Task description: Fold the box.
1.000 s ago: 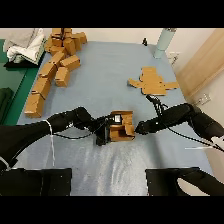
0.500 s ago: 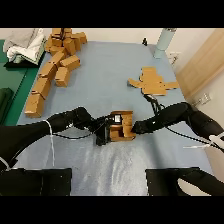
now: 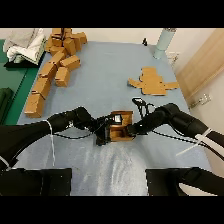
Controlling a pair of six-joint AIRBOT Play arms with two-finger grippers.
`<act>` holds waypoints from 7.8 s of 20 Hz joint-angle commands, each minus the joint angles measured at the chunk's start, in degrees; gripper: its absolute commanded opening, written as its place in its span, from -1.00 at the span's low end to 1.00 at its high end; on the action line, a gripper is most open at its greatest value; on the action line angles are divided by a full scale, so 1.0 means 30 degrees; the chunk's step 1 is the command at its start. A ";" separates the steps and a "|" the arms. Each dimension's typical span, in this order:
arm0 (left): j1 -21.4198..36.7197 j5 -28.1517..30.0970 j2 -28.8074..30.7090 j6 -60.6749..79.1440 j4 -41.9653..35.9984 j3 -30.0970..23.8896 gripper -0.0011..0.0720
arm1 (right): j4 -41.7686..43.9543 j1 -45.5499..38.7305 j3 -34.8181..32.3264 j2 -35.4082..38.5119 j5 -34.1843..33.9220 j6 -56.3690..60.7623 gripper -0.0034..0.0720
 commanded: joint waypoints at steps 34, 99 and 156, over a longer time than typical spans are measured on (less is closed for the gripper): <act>0.0007 0.0000 0.0015 0.0007 0.0007 0.0022 0.11 | -0.8881 0.1617 0.3942 0.1180 -0.8196 0.8000 -0.25; 0.0007 0.0007 0.0015 0.0007 0.0007 0.0022 0.11 | -0.1450 0.4539 -0.4779 0.6484 0.7868 -2.1034 0.19; 0.0007 0.0007 0.0015 0.0000 0.0000 0.0022 0.11 | -0.1872 0.4758 -0.4750 0.6229 0.7635 -2.2891 0.41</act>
